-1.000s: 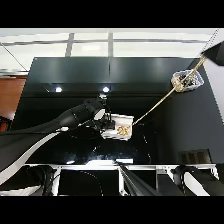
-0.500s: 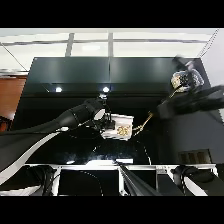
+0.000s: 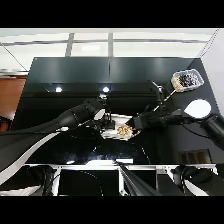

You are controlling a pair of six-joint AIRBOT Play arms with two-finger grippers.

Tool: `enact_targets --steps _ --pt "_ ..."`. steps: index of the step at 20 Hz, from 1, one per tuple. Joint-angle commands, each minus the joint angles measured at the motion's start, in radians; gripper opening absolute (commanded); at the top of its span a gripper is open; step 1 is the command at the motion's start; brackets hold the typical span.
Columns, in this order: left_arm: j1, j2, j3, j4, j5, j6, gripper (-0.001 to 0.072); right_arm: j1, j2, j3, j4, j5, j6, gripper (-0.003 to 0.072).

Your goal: Fold the box and place the chain.

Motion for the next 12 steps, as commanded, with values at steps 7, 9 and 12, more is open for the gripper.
enact_targets --steps 7,9,12 --pt "0.0 0.0 0.0 0.0 0.0 0.0 0.0032 -0.193 -0.055 0.009 -0.036 0.044 -0.011 0.0405" --pt "0.0 0.0 0.0 0.0 0.0 0.0 0.0032 -0.359 -0.055 0.009 -0.229 0.031 0.011 0.0405" --pt "0.0 0.0 0.0 0.0 0.0 0.0 0.0032 -0.53 -0.06 0.002 -0.524 -0.185 0.199 0.0406"
